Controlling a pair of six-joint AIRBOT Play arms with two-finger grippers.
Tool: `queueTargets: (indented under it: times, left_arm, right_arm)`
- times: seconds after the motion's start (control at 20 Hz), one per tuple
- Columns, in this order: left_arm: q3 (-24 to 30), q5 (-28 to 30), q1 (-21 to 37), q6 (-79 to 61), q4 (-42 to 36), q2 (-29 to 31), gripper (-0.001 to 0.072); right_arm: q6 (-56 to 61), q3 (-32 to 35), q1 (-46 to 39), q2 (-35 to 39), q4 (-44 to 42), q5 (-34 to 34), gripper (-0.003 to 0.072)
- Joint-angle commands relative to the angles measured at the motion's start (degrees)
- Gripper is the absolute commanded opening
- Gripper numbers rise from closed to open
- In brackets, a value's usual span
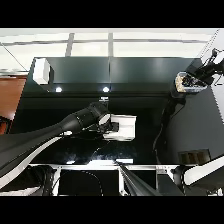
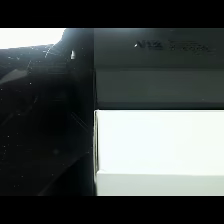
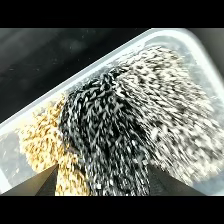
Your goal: Fold the box and place the chain.
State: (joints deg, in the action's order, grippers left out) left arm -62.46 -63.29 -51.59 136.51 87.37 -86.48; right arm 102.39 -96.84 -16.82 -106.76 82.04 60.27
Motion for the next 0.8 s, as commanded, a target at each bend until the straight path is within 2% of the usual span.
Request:
queueTargets:
  times: [0.0, 0.1, 0.15, 0.2, 0.25, 0.45, 0.75]
  left_arm:
    - [-0.04, 0.00, 0.02, 0.02, 0.04, 0.00, 0.0023]
    - [-0.04, 0.00, 0.02, 0.02, 0.04, 0.00, 0.0023]
    - [-0.04, 0.04, 0.02, 0.02, 0.04, 0.00, 0.0023]
    - [-0.04, 0.04, 0.02, 0.02, 0.07, 0.00, 0.0023]
    - [-0.04, 0.11, 0.02, 0.02, 0.07, 0.00, 0.0023]
    - [-0.04, 0.02, 0.02, 0.02, 0.02, 0.00, 0.0023]
    - [-0.04, 0.02, 0.02, 0.02, 0.02, 0.00, 0.0023]
  right_arm:
    - [-0.55, -3.28, -0.20, -5.09, -1.22, 1.86, 0.0595]
    - [-0.57, -3.28, -0.17, -5.90, -1.22, 1.88, 0.0416]
    - [-0.63, -3.37, -0.20, -5.88, -1.16, 1.62, 0.0261]
    - [-1.01, -4.31, -0.20, -5.79, -1.09, 2.23, 0.0061]
    - [-2.60, -5.55, -0.20, -5.55, -1.03, 3.23, 0.0009]
    - [-6.80, -7.21, -0.31, 0.57, 0.15, 4.98, 0.0008]
    - [-12.09, -7.21, -0.28, 15.21, -0.70, 7.48, 0.0007]
